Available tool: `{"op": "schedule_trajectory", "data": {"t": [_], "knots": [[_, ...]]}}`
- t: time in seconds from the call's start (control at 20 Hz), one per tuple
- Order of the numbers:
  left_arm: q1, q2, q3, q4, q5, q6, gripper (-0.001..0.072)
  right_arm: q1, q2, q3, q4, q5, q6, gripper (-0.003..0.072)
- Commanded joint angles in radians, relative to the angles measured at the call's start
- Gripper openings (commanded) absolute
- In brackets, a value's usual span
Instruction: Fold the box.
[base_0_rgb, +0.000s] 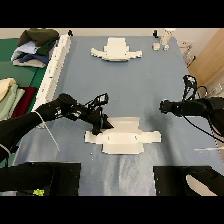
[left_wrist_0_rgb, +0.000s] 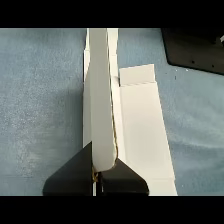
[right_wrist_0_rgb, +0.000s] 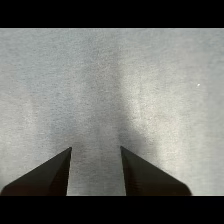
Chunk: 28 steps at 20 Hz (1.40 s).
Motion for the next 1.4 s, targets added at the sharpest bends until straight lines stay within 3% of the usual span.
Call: {"op": "schedule_trajectory", "data": {"t": [0.0,0.05,0.15,0.25,0.35,0.4,0.55,0.7,0.85,1.0,1.05,1.1,1.15,1.35], "knots": [[0.001,-0.001,0.0,0.006,-0.043,-0.006,0.0012,0.0,0.0,0.001,0.034,-0.003,0.0,0.0474],[0.001,-0.001,0.0,0.006,-0.049,-0.006,0.0012,0.0,0.0,0.001,0.053,-0.008,0.0,0.047],[0.001,-0.001,0.0,0.006,-0.051,-0.006,0.0012,0.0,0.0,0.001,0.101,-0.03,-0.005,0.0347],[0.001,-0.001,0.0,0.003,-0.049,-0.006,0.0013,0.0,0.0,0.001,0.127,-0.068,-0.023,0.0324],[0.001,-0.001,0.001,0.003,-0.049,-0.006,0.0013,0.0,0.0,0.001,0.153,-0.126,-0.06,0.0063],[0.001,-0.001,0.001,0.003,-0.049,-0.006,0.0012,0.0,0.0,0.001,0.178,-0.168,-0.09,0.0007],[0.001,-0.001,0.001,0.002,-0.049,-0.006,0.0012,0.01,0.01,0.001,0.316,-0.328,-0.267,0.0005],[0.001,-0.001,0.001,0.003,-0.049,-0.006,0.0012,0.129,0.082,-0.01,0.314,-0.474,-0.307,0.0003],[0.001,-0.001,0.001,0.003,-0.049,-0.006,0.0012,0.34,0.222,-0.082,0.311,-0.485,-0.307,0.0003],[0.001,-0.001,0.001,0.003,-0.049,-0.006,0.0012,0.62,0.35,-0.171,0.303,-0.392,-0.343,0.0006],[0.001,-0.001,0.001,0.003,-0.049,-0.006,0.0012,0.697,0.366,-0.185,0.287,-0.361,-0.383,0.0115],[0.001,-0.001,0.001,0.003,-0.049,-0.006,0.0012,0.768,0.366,-0.188,0.248,-0.324,-0.409,0.0433],[0.001,-0.001,0.001,0.003,-0.049,-0.006,0.0012,0.825,0.352,-0.188,0.182,-0.274,-0.414,0.0575],[0.001,-0.001,0.001,0.003,-0.049,-0.006,0.0012,0.934,0.224,-0.188,-0.031,-0.124,-0.416,0.0598]]}}
